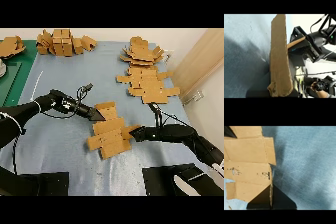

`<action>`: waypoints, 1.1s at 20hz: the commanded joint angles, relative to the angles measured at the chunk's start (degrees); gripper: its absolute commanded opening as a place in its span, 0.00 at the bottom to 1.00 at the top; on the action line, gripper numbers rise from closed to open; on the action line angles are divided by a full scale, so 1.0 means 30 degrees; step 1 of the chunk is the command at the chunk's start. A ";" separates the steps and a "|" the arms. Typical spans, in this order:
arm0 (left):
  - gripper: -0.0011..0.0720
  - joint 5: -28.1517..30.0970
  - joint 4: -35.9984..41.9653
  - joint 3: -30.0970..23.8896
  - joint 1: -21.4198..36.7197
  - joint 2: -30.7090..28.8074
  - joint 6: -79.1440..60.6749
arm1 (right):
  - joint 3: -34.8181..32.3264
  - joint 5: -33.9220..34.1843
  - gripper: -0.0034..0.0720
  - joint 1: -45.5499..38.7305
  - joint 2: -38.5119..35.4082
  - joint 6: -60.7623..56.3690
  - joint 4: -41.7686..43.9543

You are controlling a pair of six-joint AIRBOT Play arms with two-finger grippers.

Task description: Fold the box.

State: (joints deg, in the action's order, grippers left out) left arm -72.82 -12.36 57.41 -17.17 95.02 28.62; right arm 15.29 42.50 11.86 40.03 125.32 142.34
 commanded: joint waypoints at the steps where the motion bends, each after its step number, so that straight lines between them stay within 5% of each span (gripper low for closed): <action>1: 0.04 0.0146 -0.0044 0.0007 0.0036 0.0007 -0.0415 | -0.0007 -0.0007 0.05 0.0015 0.0007 -0.0117 0.0000; 9: 0.04 0.0364 -0.0015 0.0007 0.0036 0.0007 -0.0816 | -0.0007 -0.0015 0.05 0.0015 0.0007 -0.0109 -0.0015; 10: 0.21 0.0459 0.0015 0.0007 0.0036 0.0007 -0.0816 | -0.0007 -0.0022 0.05 0.0015 0.0007 -0.0117 -0.0015; 11: 0.49 0.0510 0.0211 0.0007 0.0044 0.0007 -0.0772 | -0.0007 -0.0022 0.05 0.0015 0.0007 -0.0117 -0.0015; 12: 0.49 0.0590 0.0393 0.0007 0.0044 0.0000 -0.0750 | -0.0007 -0.0029 0.05 0.0015 0.0007 -0.0117 -0.0015; 14: 0.33 0.0605 0.0488 0.0051 0.0044 0.0000 -0.0816 | -0.0007 -0.0029 0.05 0.0015 0.0007 -0.0109 -0.0022; 18: 0.33 0.0758 0.0393 0.0131 0.0066 0.0000 -0.0838 | -0.0007 -0.0029 0.05 0.0015 0.0007 -0.0109 -0.0029; 19: 0.24 0.0801 0.0211 0.0131 0.0066 0.0000 -0.0838 | -0.0007 -0.0029 0.05 0.0015 0.0007 -0.0109 -0.0029; 20: 0.06 0.0787 -0.0015 0.0131 0.0080 0.0000 -0.0889 | -0.0007 -0.0022 0.05 0.0015 0.0007 -0.0109 -0.0029; 22: 0.06 0.0780 -0.0109 0.0124 0.0080 0.0000 -0.0903 | -0.0007 -0.0022 0.05 0.0015 0.0007 -0.0109 -0.0029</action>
State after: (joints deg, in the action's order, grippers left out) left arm -70.54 -11.79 57.74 -16.91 95.02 26.06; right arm 15.29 42.46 11.88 40.03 124.99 142.26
